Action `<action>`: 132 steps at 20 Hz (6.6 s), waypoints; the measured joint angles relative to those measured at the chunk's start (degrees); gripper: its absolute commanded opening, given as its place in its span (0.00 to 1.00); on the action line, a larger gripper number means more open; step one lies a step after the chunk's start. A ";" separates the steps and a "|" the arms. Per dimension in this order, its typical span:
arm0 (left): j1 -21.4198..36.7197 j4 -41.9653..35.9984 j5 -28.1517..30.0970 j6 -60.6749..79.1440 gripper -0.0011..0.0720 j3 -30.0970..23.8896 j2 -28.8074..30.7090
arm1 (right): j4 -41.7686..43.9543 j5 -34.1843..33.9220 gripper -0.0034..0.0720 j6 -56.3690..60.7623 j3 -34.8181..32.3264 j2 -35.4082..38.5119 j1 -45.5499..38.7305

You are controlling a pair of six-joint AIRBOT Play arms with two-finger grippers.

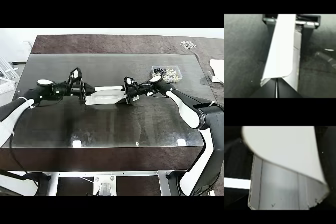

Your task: Fold the box and place the chain.

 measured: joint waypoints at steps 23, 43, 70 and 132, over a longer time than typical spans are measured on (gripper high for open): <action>0.02 0.96 2.69 -6.01 0.04 18.82 -16.26 | 0.00 0.02 0.82 0.02 0.00 0.00 0.00; -0.13 4.96 -3.96 -8.24 0.04 19.02 -11.02 | -0.04 0.00 0.82 -0.04 0.00 0.00 0.00; -0.09 29.03 -3.76 -22.73 0.96 12.04 -6.86 | 0.00 0.00 0.82 -0.02 0.00 0.00 0.00; -3.61 16.96 4.02 -8.94 0.53 11.89 -11.93 | 0.09 -0.24 0.82 0.04 0.00 0.00 -0.02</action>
